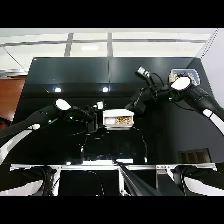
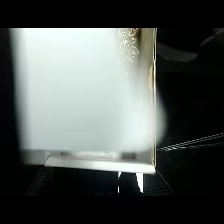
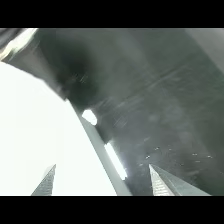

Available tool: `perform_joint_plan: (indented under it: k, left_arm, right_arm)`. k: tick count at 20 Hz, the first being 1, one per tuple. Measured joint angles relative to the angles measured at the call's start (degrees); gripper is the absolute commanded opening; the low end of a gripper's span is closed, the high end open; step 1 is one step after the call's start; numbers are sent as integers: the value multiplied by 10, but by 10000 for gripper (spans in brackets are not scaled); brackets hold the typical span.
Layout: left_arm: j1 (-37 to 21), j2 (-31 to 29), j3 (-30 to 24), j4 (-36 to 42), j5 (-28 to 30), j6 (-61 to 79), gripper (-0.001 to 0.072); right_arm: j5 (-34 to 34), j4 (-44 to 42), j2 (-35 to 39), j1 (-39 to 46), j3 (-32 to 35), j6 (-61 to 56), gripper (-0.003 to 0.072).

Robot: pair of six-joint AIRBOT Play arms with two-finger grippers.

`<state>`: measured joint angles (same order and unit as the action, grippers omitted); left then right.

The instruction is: Fold the box and place the chain.

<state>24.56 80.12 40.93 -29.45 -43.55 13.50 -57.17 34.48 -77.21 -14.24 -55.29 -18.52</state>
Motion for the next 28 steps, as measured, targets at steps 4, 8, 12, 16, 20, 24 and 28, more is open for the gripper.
perform_joint_plan:
  k: [4,8,12,16,20,24,28]
  left_arm:
    - [0,0,0,0,0,0,416]
    - [0,0,0,0,0,0,416]
    - [0,0,0,0,0,0,415]
    - [0,0,0,0,1,-1,416]
    - [0,0,0,0,1,-1,415]
    - [0,0,0,0,2,-1,415]
    - [0,0,0,0,2,0,415]
  right_arm:
    - [-42,36,-2,-22,-3,65,662]
    - [-67,69,-2,-43,-3,90,661]
    - [-72,82,-1,-57,-3,98,563]
    - [-66,88,0,-66,-3,97,240]
    - [-57,96,2,-69,-3,80,143]
    - [-51,99,16,-69,-4,71,129]
    - [-46,104,25,-74,-4,62,128]
